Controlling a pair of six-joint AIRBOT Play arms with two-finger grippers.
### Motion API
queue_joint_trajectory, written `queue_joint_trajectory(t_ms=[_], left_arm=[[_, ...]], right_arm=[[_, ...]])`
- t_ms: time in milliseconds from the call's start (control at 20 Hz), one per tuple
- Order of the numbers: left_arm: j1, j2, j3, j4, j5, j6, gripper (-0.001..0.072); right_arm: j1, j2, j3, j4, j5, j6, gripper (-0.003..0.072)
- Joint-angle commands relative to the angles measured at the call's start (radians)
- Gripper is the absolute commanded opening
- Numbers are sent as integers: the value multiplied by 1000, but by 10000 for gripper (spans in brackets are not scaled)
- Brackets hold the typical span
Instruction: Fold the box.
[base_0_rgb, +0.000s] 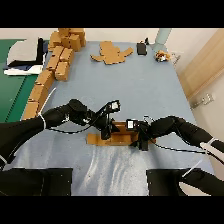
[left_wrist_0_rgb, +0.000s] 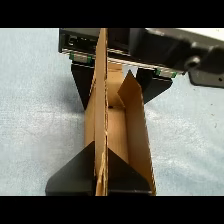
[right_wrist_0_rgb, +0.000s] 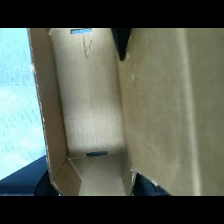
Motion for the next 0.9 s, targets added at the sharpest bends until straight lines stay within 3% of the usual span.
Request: queue_joint_trajectory(t_ms=[0, 350, 400, 450, 500, 650, 750, 800, 850], left_arm=[[0, 0, 0, -55, 5, 0, 17], [2, 0, 0, -60, 24, -3, 19], [5, 1, 0, -60, 26, -3, 57], [10, 3, 0, -61, 34, -10, 365], [15, 9, 0, -61, 53, -68, 521], [47, 55, 0, -2, 59, -183, 547], [75, 113, 0, 125, 55, -338, 548], [90, 143, 0, 200, 37, -450, 575], [105, 176, 0, 283, 8, -586, 703]], right_arm=[[1, -1, 0, 0, 0, 0, 476], [1, -1, 0, 0, 0, 0, 476], [1, -1, 0, 0, -1, 0, 476], [1, -1, 0, 0, -1, 0, 476], [1, -1, 0, 0, -1, 0, 476], [1, -1, 0, 0, -1, 0, 476], [1, -1, 0, 0, 0, 0, 476], [1, -1, 0, 0, -1, 0, 476], [1, -1, 0, 0, 0, 0, 476]])
